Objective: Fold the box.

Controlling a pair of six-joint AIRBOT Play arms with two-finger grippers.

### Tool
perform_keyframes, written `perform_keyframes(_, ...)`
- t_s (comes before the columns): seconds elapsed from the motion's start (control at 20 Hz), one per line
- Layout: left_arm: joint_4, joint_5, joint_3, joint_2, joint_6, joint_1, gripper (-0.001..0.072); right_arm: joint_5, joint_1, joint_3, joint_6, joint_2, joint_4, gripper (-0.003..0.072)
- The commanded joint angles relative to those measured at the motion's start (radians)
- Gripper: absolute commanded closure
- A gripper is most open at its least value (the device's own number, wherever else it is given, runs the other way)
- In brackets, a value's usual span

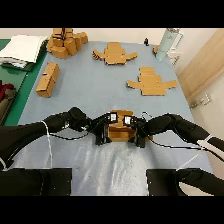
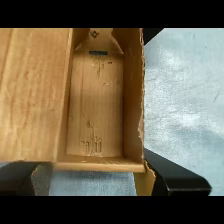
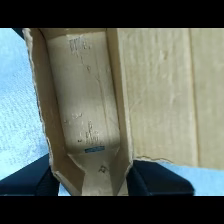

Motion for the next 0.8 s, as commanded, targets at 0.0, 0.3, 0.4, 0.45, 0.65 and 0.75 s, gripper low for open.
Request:
perform_keyframes(0.0, 0.019, -0.016, 0.001, 0.000, 0.000, -0.006, 0.0019, -0.001, 0.000, 0.000, 0.000, 0.000, 0.000, 0.0172)
perform_keyframes(0.3, 0.019, -0.016, 0.001, 0.000, 0.000, -0.006, 0.0028, -0.001, 0.000, 0.000, 0.000, 0.000, 0.000, 0.0172)
perform_keyframes(0.4, 0.019, -0.016, 0.001, 0.000, 0.000, -0.006, 0.0140, -0.001, 0.000, 0.000, 0.000, 0.000, 0.000, 0.0172)
perform_keyframes(0.45, 0.019, -0.016, 0.001, 0.000, 0.000, -0.006, 0.0140, -0.001, 0.000, 0.000, 0.000, 0.000, 0.000, 0.0172)
perform_keyframes(0.65, 0.019, -0.015, 0.001, 0.000, 0.000, -0.006, 0.0247, -0.001, 0.000, 0.000, 0.000, 0.000, 0.000, 0.0172)
perform_keyframes(0.75, 0.019, -0.015, 0.001, 0.000, 0.000, -0.006, 0.0219, -0.001, 0.000, 0.000, 0.000, 0.000, 0.000, 0.0172)
